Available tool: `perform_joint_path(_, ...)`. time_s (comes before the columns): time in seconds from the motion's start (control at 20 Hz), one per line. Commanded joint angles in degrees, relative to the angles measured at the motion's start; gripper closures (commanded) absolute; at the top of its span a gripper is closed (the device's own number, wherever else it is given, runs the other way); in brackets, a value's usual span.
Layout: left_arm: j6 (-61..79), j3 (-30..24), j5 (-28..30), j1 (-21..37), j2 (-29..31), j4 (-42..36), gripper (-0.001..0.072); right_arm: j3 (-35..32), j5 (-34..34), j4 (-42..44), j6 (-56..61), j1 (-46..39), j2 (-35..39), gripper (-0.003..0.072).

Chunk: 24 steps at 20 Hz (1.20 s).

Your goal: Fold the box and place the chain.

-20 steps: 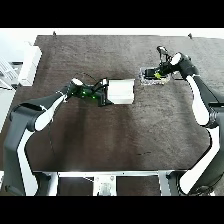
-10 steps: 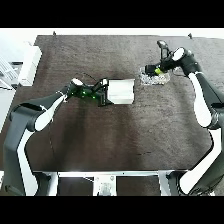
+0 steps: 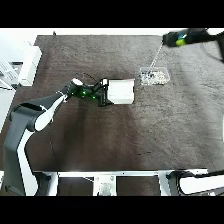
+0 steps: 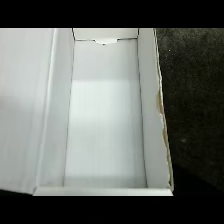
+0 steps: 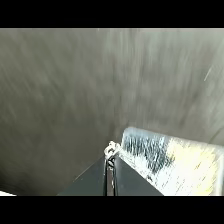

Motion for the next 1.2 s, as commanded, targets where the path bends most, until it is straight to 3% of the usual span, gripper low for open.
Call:
perform_joint_path(0.0,0.02,0.02,0.02,0.02,-0.02,0.0,0.0183,0.07,-2.38,-4.55,-0.11,2.93,12.57,0.0685)
perform_joint_path(0.25,0.02,0.02,0.02,0.02,-0.04,0.0,0.0182,0.07,-6.36,-9.03,-0.15,10.38,22.23,0.0684)
perform_joint_path(0.7,0.0,0.0,0.0,0.02,-0.02,0.0,0.0182,-3.96,0.9,-8.96,0.17,18.03,22.27,0.0684)
perform_joint_path(1.15,0.02,0.02,0.02,0.02,-0.04,0.0,0.0183,-15.58,-7.15,-7.17,2.54,21.29,22.01,0.0684)
